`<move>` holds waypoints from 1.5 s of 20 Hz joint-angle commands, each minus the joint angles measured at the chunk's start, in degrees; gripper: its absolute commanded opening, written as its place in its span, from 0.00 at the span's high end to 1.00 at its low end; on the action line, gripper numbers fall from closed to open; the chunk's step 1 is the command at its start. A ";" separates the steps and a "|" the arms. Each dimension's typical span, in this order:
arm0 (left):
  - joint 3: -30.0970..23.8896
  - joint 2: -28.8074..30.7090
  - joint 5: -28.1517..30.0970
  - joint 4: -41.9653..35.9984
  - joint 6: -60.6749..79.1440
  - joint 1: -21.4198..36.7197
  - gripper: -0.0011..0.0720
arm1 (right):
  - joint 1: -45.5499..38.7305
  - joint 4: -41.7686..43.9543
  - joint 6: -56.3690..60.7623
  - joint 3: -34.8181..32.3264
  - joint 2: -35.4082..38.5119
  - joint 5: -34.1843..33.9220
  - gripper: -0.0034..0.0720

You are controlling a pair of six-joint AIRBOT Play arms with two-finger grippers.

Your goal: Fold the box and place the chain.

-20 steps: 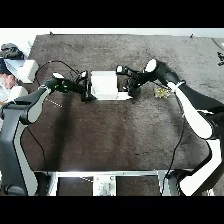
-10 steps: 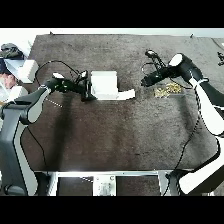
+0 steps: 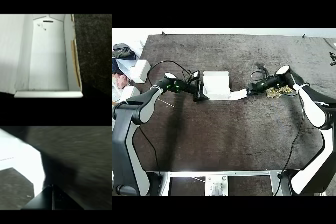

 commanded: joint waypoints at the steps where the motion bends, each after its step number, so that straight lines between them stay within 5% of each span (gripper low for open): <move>1: 0.02 0.00 -0.02 0.00 0.02 0.04 0.68 | 2.36 8.13 -3.69 -0.44 -1.07 1.79 0.82; 6: 0.02 0.00 0.00 0.00 0.02 0.04 0.68 | 3.04 11.19 -5.84 2.32 -0.42 2.43 0.80; 7: 0.02 0.00 0.00 0.00 0.02 0.04 0.68 | 3.10 10.69 -4.72 2.71 -0.37 2.56 0.68; 8: 0.02 0.00 0.00 0.00 0.02 0.04 0.68 | 3.26 9.81 -3.89 2.97 -0.37 2.67 0.44; 9: 0.02 0.00 0.00 0.00 0.02 0.04 0.68 | 3.41 8.94 -3.72 3.06 -0.37 2.78 0.35; 21: 0.02 0.00 -0.02 0.00 0.02 0.04 0.68 | 7.13 7.32 -0.79 4.79 -0.44 1.55 0.35; 30: 0.02 0.00 0.00 0.00 0.02 0.04 0.68 | 11.52 -4.07 7.04 9.97 -0.42 0.79 0.35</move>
